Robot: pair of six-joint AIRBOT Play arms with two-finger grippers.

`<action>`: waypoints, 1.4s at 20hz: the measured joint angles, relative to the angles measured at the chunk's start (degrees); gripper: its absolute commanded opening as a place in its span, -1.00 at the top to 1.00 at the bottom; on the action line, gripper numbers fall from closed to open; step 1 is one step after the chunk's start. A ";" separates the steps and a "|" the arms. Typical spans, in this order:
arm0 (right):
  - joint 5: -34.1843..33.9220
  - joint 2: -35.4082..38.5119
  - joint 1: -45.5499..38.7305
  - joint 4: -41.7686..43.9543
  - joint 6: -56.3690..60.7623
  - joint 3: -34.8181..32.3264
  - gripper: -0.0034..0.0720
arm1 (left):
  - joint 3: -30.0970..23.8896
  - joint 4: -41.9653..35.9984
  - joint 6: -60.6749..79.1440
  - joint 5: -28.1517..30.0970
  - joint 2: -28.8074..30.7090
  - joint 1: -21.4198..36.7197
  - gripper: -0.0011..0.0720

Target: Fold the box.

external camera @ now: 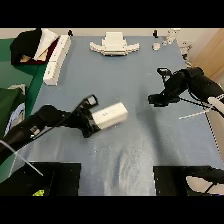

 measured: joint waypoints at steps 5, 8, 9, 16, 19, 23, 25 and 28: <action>0.00 0.00 0.00 0.00 0.00 0.00 0.90 | 0.02 14.14 -20.79 -0.59 5.11 21.46 -0.29; 0.00 0.00 0.00 0.00 -0.02 0.00 0.90 | 0.61 17.25 -23.74 1.73 2.32 33.20 -0.29; 0.00 0.00 0.00 0.00 -0.02 0.00 0.90 | 1.01 17.62 -24.22 2.84 0.81 36.02 -0.29; 0.00 0.00 0.00 0.02 0.00 0.00 0.90 | 8.33 18.91 -23.78 11.39 -13.79 44.06 -0.29; 0.02 0.00 0.00 0.02 -0.02 0.00 0.90 | 12.87 18.58 -23.65 12.87 -20.02 44.48 -0.29; 0.00 0.00 0.00 0.02 -0.02 0.00 0.90 | 17.68 16.17 -22.58 13.68 -26.16 44.72 -0.29; 0.00 0.00 0.00 0.02 -0.02 0.00 0.90 | 19.30 14.58 -22.05 13.94 -28.50 44.76 -0.29; 0.02 0.00 0.00 0.02 0.00 0.00 0.90 | 20.59 13.09 -21.59 14.16 -30.93 44.78 -0.29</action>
